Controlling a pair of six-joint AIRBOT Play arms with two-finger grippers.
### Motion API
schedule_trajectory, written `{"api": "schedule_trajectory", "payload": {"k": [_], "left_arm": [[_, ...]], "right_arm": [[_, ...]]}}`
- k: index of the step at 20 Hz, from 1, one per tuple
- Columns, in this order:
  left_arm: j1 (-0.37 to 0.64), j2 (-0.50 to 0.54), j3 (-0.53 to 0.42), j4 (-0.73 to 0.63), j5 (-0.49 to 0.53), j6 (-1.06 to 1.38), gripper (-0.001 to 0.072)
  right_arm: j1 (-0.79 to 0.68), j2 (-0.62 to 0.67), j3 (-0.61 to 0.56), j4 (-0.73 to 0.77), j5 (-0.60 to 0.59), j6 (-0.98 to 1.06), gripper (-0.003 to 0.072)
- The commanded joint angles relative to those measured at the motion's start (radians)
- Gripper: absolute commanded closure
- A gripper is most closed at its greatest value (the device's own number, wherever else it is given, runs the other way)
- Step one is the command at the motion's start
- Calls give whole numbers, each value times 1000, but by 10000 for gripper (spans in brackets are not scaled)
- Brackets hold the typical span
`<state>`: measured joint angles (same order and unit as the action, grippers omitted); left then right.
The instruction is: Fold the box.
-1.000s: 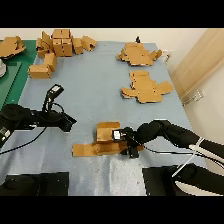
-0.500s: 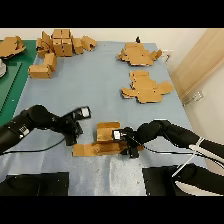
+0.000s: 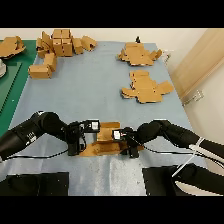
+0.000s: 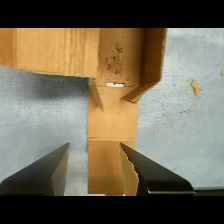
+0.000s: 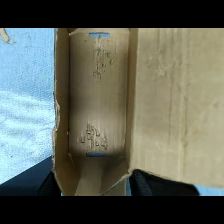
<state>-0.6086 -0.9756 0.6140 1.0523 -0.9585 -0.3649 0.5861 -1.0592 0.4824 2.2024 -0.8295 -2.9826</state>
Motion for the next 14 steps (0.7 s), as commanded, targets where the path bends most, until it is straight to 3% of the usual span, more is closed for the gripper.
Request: {"api": "schedule_trajectory", "payload": {"k": [1,8,11,14], "left_arm": [[-8,9,1,-85,-16,-29,224],[-6,10,-1,-93,0,-129,223],[6,35,-51,-239,9,108,223],[125,63,-152,-382,15,293,223]], "right_arm": [[1,0,0,0,1,0,114],[1,0,0,0,1,0,114],[1,0,0,1,1,0,114],[1,0,0,1,1,0,115]]}}
